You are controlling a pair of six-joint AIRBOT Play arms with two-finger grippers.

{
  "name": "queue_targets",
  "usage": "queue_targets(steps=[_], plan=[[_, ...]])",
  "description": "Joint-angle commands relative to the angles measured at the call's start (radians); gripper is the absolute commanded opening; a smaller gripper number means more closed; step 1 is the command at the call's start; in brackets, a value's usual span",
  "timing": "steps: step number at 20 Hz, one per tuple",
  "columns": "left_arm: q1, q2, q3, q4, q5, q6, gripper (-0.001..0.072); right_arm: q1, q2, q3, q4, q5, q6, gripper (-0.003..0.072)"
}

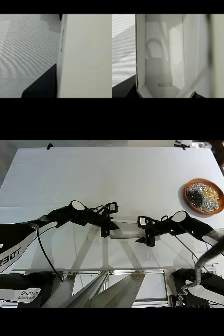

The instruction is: Fold the box and place the chain.

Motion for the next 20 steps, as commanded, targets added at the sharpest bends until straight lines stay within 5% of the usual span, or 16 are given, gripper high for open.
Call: queue_targets(steps=[1, 18, 20], plan=[[0.000, 0.000, 0.001, 0.000, 0.005, 0.001, 0.0012, 0.000, 0.001, 0.000, -0.001, -0.010, -0.016, 0.0340], [0.001, 0.007, 0.001, -0.070, 0.039, 0.011, 0.0017, 0.000, 0.002, 0.000, 0.001, -0.099, -0.060, 0.0340], [0.001, 0.007, 0.001, -0.070, 0.016, 0.012, 0.0127, 0.000, 0.002, 0.000, 0.001, -0.096, -0.060, 0.0340]])
